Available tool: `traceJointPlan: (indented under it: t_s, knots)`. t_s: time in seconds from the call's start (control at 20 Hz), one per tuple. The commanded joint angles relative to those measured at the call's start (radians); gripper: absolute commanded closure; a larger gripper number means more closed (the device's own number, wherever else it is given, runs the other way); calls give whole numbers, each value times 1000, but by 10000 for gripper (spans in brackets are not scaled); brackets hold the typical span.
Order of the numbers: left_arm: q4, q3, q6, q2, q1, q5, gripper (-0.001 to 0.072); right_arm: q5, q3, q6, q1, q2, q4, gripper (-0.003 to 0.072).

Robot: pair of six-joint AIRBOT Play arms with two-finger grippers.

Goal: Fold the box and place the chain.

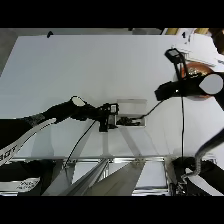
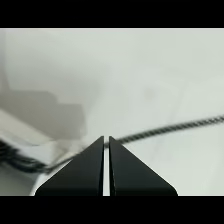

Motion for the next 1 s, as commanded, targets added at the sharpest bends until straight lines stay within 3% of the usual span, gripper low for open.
traceJointPlan:
  t_s: [0.0,0.1,0.2,0.35,0.5,0.95]
  knots:
    - [0,0,0,0,0,0,540,-8,-21,61,-87,-85,-80,650]
    - [0,0,0,0,0,0,540,-27,-41,61,-87,-153,-85,620]
    - [0,0,0,0,0,0,540,-29,-44,61,-87,-219,-85,458]
    - [0,0,0,0,0,0,540,-35,-44,60,-77,-296,-89,454]
    - [0,0,0,0,0,0,540,-43,-44,60,-53,-341,-94,387]
    - [0,0,0,0,0,0,540,-79,-45,83,-24,-373,-130,392]
